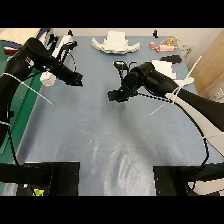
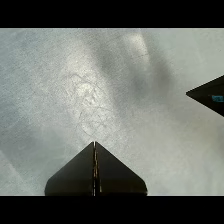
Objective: Fold the box.
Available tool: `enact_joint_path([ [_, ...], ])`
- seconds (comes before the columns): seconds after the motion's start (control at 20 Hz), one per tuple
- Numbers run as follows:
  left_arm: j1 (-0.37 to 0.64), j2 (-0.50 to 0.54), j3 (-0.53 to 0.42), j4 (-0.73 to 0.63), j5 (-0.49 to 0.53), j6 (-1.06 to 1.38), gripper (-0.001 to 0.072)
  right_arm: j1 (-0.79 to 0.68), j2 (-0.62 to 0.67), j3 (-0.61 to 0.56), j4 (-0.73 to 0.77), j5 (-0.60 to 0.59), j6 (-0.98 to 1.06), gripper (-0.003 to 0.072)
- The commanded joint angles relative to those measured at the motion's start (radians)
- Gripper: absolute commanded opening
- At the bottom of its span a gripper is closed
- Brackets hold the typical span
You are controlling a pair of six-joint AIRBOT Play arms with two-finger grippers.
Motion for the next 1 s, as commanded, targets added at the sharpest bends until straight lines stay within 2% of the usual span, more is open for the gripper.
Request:
enact_joint_path([
  [0.0, -0.001, 0.001, 0.0, 0.001, 0.0, 0.0, 0.0014, 0.001, -0.001, 0.001, 0.0, 0.0, 0.0, 0.0003],
  [0.7, -0.001, 0.001, 0.0, 0.0, 0.0, 0.0, 0.0015, 0.001, -0.005, 0.001, -0.009, 0.029, 0.016, 0.0003],
  [0.95, -0.001, 0.001, 0.0, 0.0, 0.0, 0.0, 0.0015, 0.005, -0.013, 0.0, 0.078, 0.062, 0.057, 0.0003],
])
